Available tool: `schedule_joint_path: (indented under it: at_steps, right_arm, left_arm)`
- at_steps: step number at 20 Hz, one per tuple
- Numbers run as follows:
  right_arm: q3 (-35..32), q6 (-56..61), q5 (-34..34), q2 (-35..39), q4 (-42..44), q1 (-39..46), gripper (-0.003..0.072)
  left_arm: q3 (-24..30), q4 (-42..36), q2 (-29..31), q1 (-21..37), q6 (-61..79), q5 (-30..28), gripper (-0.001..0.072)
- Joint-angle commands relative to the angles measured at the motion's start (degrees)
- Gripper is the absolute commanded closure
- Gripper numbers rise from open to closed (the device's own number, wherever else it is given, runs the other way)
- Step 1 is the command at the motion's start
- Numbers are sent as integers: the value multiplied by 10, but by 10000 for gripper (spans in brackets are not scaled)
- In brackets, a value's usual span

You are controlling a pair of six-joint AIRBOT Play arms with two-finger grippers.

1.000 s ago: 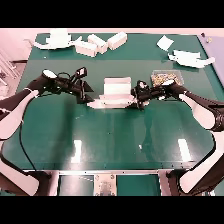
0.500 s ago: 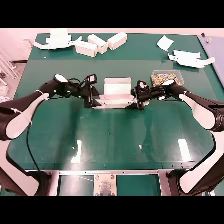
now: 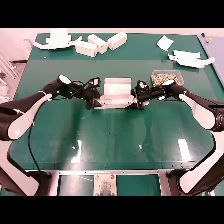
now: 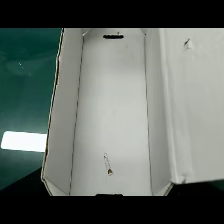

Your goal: Fold the box and place the chain.

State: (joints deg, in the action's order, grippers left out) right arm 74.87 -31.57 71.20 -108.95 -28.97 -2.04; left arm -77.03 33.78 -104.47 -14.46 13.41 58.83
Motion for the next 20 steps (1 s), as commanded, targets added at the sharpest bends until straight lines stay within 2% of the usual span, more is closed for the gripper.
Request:
schedule_joint_path:
  at_steps: [1,2,3,4,13,16,20]
  right_arm:
    - [0,0,0,0,0,0,92]
    - [0,0,0,0,0,0,92]
    - [0,0,0,0,0,0,92]
    - [0,0,0,0,0,0,92]
    - [0,0,0,0,0,0,92]
    - [0,0,0,0,0,0,92]
    - [0,0,0,0,0,0,92]
  left_arm:
    - [0,3,0,-1,1,8,227]
    - [0,3,0,-1,1,8,232]
    - [0,3,0,-1,1,8,380]
    - [0,3,0,-1,1,8,466]
    - [0,-43,0,-2,8,6,472]
    - [0,-49,0,-18,20,3,472]
    - [0,-49,0,-43,21,-36,472]
